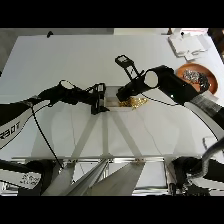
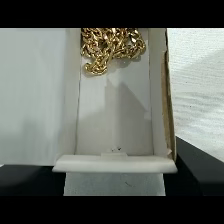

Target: Fold the box and place the chain.

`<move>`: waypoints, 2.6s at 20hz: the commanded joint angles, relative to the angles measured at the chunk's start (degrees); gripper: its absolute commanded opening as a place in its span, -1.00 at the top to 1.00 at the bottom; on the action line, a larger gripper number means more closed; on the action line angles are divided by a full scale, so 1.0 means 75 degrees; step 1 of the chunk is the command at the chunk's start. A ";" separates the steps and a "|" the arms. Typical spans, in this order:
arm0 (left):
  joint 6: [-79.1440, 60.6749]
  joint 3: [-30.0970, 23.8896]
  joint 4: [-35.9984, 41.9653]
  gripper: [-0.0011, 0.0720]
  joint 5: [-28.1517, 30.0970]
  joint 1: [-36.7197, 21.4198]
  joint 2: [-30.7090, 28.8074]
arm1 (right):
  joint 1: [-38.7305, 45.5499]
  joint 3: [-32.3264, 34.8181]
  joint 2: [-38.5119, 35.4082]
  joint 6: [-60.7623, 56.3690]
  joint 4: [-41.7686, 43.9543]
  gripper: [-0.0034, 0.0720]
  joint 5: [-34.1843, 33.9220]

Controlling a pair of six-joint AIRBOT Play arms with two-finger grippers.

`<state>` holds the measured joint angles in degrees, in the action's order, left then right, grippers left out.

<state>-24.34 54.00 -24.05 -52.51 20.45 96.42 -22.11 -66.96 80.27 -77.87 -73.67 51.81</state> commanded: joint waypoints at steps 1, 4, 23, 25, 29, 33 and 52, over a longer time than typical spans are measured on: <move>-0.0003 0.0006 0.0000 0.50 0.0000 0.0000 -0.0003 | 0.0006 0.0009 -0.0481 0.0050 -0.0131 0.11 0.0431; -0.0003 0.0006 0.0000 0.50 0.0000 0.0000 -0.0003 | 0.0006 0.0009 -0.1384 0.0041 -0.0831 0.11 0.0985; -0.0003 0.0006 0.0000 0.50 -0.0003 0.0000 -0.0003 | 0.2530 0.1239 -0.0659 0.8798 0.0775 -0.67 0.1134; -0.0003 0.0006 0.0000 0.50 0.0000 0.0000 -0.0003 | 0.2527 0.1239 0.0017 0.9725 0.1087 -0.67 0.0866; -0.0003 0.0006 0.0000 0.50 0.0000 0.0000 -0.0003 | 0.2465 0.1239 0.0938 1.1328 0.1588 -0.67 0.0082; -0.0003 0.0006 0.0000 0.50 0.0000 0.0000 -0.0003 | 0.2465 0.1236 0.1422 1.1602 0.1897 -0.67 -0.0268; -0.0003 0.0006 0.0000 0.50 0.0000 0.0000 -0.0003 | 0.2465 0.1236 0.0516 0.9122 0.1070 0.89 0.0609</move>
<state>-24.36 54.00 -24.05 -52.53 20.45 96.42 -3.57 -57.54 87.37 -3.73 -66.50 56.40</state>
